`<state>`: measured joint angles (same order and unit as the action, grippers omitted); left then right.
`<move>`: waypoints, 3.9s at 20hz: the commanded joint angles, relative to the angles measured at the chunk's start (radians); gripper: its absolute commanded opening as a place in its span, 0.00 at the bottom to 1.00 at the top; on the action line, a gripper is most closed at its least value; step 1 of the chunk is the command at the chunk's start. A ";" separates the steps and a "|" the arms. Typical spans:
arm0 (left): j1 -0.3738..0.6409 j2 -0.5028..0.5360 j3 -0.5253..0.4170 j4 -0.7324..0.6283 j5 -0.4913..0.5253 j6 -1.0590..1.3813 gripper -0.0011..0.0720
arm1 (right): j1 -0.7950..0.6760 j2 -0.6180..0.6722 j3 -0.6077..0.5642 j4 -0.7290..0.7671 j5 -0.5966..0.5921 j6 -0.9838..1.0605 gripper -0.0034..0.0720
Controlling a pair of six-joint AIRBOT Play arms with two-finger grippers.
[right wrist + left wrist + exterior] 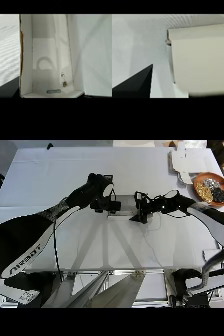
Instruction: Fold the box and place the chain.
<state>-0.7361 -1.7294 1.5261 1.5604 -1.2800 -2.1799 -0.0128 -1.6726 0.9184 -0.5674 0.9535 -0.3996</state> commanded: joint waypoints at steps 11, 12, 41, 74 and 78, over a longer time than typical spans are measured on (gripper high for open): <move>0.145 0.243 0.000 -0.426 -0.109 0.743 0.64 | 0.000 0.001 0.000 -0.001 0.000 -0.001 0.57; 0.165 0.248 -0.002 -0.454 -0.131 0.812 0.64 | 0.000 0.001 0.000 -0.001 0.000 -0.001 0.57; 0.531 0.075 -0.516 -1.144 0.162 2.705 0.97 | 0.000 0.001 0.000 -0.001 0.000 -0.001 0.57; 0.486 -0.079 -0.288 -0.968 0.048 2.381 0.88 | 0.000 0.001 0.000 -0.001 0.000 -0.001 0.57; 0.459 -0.079 -0.288 -0.962 0.058 2.389 0.97 | 0.000 0.001 0.000 -0.001 0.000 -0.001 0.57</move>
<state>-0.2619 -1.8069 1.2308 0.5919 -1.2243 0.2085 -0.0128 -1.6726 0.9184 -0.5686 0.9535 -0.4007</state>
